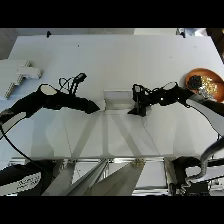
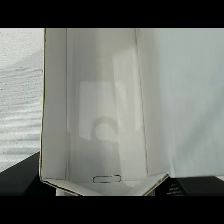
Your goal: Fold the box and place the chain.
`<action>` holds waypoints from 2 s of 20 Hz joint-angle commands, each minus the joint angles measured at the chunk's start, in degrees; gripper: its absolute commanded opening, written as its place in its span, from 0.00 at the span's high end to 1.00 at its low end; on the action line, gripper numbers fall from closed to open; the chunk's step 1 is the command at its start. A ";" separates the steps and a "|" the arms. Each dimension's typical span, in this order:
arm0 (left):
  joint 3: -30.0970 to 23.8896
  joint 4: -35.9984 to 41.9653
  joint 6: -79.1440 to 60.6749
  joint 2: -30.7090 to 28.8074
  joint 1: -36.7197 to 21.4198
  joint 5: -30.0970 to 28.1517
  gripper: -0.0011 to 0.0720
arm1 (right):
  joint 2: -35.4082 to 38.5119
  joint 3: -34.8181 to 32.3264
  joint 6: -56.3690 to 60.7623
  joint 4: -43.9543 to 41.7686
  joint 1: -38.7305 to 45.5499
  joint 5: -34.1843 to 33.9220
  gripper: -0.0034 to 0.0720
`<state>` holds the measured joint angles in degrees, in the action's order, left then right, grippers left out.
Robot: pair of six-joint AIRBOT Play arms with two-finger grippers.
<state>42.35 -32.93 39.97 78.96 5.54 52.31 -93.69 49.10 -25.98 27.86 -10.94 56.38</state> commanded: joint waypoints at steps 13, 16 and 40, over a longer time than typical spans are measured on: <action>-0.07 10.58 -5.64 0.26 0.31 1.77 0.44 | 0.00 0.04 0.02 -0.02 0.00 0.00 0.26; -0.09 10.64 -5.60 0.55 1.70 -0.09 0.44 | 0.00 0.04 0.02 -0.02 0.00 0.00 0.26; -0.09 12.31 1.07 2.34 7.89 -11.45 0.28 | 0.00 0.04 0.02 -0.02 0.00 0.00 0.26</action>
<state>42.28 -20.29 40.42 81.28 12.51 41.98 -93.69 49.10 -25.98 27.86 -10.94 56.38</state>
